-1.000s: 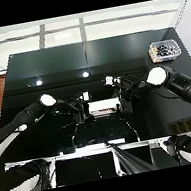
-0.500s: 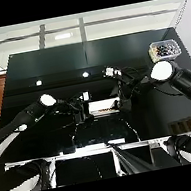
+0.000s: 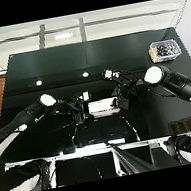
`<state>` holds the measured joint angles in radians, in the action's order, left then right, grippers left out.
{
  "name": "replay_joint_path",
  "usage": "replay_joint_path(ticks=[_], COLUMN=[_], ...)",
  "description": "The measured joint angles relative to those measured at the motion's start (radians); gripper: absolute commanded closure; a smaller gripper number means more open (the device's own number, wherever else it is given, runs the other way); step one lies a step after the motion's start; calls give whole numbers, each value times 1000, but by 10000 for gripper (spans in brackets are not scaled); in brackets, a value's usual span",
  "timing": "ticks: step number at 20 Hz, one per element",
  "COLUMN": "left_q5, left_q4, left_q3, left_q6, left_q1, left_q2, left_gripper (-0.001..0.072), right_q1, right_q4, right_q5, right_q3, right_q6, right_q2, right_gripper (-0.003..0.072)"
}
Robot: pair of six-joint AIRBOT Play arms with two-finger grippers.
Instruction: Fold the box and place the chain.
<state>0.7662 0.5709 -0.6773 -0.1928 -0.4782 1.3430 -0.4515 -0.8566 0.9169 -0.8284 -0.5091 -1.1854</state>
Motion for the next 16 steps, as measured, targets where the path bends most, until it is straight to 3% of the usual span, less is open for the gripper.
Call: replay_joint_path(ticks=[1,2,16], left_q5=[0,-1,2], left_q4=[0,0,0], left_q3=[0,0,0], left_q6=[0,0,-2], left_q1=[0,0,0], left_q2=[0,0,0], left_gripper=[312,312,312], right_q1=[0,0,0], right_q4=[-3,-5,-11], right_q5=[1,2,40], right_q3=[1,1,17], right_q6=[0,0,3], right_q2=[-1,-2,-4], right_gripper=[369,380,379])
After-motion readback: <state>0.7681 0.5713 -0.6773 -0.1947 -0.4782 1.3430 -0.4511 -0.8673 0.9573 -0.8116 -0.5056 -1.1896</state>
